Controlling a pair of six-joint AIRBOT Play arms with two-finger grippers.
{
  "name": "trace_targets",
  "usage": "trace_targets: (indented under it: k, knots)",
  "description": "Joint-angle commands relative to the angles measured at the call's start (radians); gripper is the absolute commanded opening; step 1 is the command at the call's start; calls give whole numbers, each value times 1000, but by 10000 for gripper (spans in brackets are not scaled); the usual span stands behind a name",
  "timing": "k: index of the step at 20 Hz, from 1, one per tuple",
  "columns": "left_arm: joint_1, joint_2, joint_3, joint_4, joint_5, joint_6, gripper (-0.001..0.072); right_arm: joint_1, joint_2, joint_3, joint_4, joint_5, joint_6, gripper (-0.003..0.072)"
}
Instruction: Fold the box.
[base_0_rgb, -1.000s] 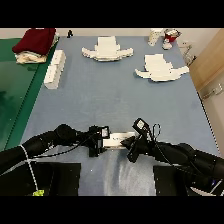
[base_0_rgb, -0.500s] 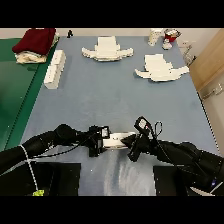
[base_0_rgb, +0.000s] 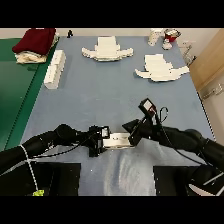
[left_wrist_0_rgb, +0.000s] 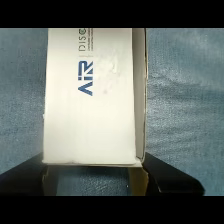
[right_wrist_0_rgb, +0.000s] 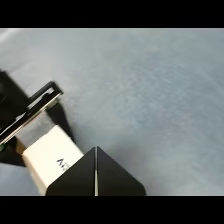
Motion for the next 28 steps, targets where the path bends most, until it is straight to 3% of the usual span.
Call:
trace_targets:
  k: [1, 5, 8, 10, 19, 21, 24, 28]
  knots:
    - [0, 0, 0, 0, 0, 0, 403, -158, -99, 161, -190, -229, 182, 16]
    - [0, 0, 0, 0, 0, 0, 403, -296, -316, 403, -531, -573, 507, 16]
    - [0, 0, 0, 0, 0, 0, 403, -358, -457, 542, -659, -802, 667, 15]
    - [0, 0, 0, 0, 0, 0, 403, -389, -520, 601, -669, -881, 700, 16]
    - [1, 0, 0, -1, 0, -8, 403, -399, -545, 620, -669, -877, 708, 16]
    - [15, 13, 5, 1, 16, -101, 403, -399, -545, 620, -669, -877, 708, 16]
    - [138, 91, 6, 61, 26, -314, 403, -399, -545, 620, -669, -877, 708, 16]
    - [451, 235, 6, 264, 26, -622, 403, -399, -545, 620, -669, -877, 708, 16]
